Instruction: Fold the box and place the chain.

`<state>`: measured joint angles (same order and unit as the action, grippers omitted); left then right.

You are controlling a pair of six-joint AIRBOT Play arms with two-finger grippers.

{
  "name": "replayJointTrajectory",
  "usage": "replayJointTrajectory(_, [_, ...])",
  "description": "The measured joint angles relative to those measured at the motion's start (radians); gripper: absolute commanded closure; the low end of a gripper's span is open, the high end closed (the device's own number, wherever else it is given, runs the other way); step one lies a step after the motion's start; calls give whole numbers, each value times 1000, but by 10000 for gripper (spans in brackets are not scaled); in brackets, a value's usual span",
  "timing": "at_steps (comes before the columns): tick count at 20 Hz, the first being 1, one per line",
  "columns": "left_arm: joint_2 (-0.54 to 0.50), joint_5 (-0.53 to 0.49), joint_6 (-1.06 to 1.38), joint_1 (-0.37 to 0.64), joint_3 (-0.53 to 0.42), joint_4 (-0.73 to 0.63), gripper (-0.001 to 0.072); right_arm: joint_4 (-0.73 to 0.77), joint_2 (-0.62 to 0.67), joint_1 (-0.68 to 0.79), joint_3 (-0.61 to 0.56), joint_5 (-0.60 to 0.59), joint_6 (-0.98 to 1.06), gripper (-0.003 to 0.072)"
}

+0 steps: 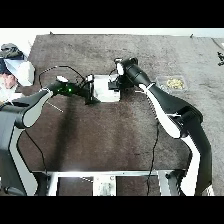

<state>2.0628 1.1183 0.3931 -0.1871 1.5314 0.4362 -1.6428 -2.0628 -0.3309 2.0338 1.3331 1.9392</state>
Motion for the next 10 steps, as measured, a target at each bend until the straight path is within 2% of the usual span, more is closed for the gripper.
replayJointTrajectory(5, [0,0,0,0,0,0,357,4,69,-5,0,27,-85,396])
replayJointTrajectory(10, [0,0,0,0,0,0,357,7,180,-8,-37,-43,-223,396])
